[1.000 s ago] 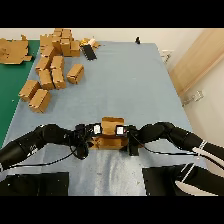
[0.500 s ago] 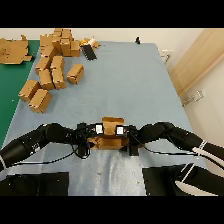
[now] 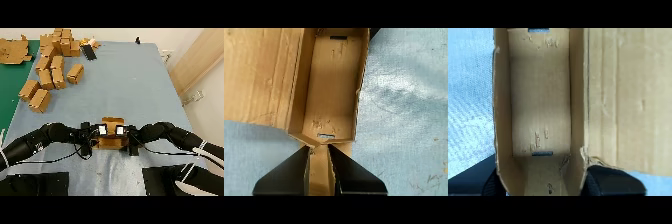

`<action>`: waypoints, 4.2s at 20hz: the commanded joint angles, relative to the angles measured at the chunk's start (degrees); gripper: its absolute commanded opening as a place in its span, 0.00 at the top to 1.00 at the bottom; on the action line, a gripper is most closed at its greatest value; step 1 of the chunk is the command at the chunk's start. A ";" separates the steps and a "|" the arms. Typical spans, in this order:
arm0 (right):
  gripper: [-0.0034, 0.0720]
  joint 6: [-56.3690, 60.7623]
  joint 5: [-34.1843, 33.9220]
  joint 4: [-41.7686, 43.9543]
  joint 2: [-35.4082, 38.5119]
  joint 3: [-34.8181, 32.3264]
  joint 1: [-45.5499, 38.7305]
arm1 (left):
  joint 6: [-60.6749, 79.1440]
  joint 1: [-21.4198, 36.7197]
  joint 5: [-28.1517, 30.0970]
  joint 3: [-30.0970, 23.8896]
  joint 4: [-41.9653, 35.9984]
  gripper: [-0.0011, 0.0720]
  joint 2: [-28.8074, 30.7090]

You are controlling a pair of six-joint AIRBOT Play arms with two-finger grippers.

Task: Fold the box.

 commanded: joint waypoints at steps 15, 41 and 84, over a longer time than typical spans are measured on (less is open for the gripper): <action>0.33 0.02 0.02 0.04 -0.04 -0.02 0.04 | 0.98 -2.97 4.02 2.05 -2.91 0.96 -3.69; 0.33 0.02 0.02 0.00 -0.04 -0.02 0.04 | -10.80 -2.84 -1.18 2.08 6.29 0.97 -0.92; 0.33 0.02 0.07 0.02 -0.04 -0.02 0.04 | -82.34 10.05 -6.03 -4.44 -8.00 0.97 0.39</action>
